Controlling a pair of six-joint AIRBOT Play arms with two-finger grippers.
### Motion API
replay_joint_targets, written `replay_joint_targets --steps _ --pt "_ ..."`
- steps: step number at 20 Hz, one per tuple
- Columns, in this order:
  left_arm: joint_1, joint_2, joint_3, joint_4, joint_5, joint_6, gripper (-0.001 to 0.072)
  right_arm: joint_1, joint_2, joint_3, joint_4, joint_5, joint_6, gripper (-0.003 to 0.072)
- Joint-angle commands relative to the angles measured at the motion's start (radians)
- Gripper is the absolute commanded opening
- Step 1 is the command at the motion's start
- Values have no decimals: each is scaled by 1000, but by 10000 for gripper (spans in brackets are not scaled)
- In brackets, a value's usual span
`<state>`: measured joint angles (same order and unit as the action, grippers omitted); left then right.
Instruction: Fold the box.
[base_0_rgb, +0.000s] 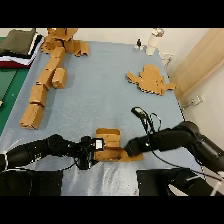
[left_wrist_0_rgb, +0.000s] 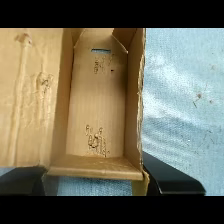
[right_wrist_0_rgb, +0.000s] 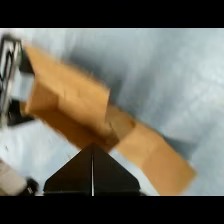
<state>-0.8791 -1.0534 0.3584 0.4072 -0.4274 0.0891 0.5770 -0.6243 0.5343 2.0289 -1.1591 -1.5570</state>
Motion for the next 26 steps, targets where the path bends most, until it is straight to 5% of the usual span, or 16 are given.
replay_joint_targets --steps 1,3,4,5,10,15,21,26 --pt "0 0 0 0 0 0 412 31 105 -14 -48 -274 -260 59" --pt "0 0 0 0 0 0 412 51 103 -46 -74 -231 -380 467" --pt "1 0 0 0 0 0 412 58 90 -61 -98 -175 -432 590" --pt "1 0 0 0 1 0 412 59 71 -73 -130 -111 -498 608" --pt "1 0 0 0 1 0 412 59 -78 -82 -174 94 -803 608" --pt "1 0 0 0 1 0 412 61 -178 -82 -32 204 -1028 600" --pt "0 0 0 0 1 0 412 67 -194 -82 80 211 -1135 214" --pt "1 0 0 0 1 0 412 133 -213 -83 85 285 -1135 212"
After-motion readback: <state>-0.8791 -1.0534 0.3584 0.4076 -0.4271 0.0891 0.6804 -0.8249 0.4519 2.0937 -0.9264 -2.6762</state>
